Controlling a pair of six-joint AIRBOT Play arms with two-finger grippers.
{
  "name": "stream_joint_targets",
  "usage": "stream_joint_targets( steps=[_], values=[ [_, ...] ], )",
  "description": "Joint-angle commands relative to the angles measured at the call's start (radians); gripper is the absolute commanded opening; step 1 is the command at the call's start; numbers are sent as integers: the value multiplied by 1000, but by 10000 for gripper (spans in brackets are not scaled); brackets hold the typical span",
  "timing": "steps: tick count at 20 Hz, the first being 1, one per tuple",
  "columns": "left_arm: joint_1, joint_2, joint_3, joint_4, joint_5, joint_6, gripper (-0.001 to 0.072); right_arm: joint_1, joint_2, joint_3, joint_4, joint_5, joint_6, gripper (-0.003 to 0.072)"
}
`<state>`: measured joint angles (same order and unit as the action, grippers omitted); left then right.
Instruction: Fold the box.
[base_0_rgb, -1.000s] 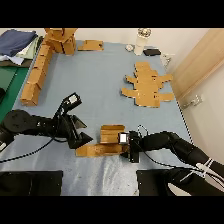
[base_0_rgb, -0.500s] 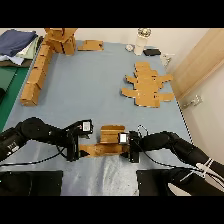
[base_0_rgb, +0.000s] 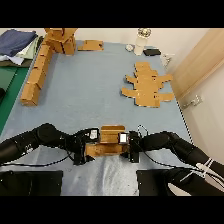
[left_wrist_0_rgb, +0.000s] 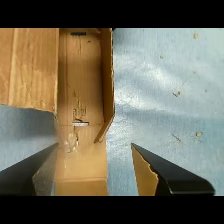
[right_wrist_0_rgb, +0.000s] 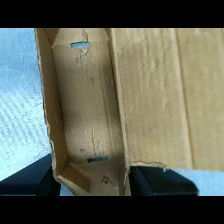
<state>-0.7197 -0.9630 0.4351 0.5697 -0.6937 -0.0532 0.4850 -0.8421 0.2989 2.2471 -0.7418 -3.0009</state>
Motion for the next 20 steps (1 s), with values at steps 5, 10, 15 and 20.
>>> stream_joint_targets(
  steps=[5, 10, 15, 20],
  values=[
    [-33, -69, -6, -111, 44, 69, 697, 1, 0, 1, 0, 0, 0, 510],
    [-65, -81, -6, -121, 144, 64, 410, 1, 0, 1, 0, 0, 0, 510],
    [-66, -102, -6, -122, 164, 65, 168, 1, 0, 1, 0, 0, 0, 510],
    [-66, -102, -6, -129, 172, 74, 14, 1, 0, 1, 0, 0, 0, 510]
  ],
)
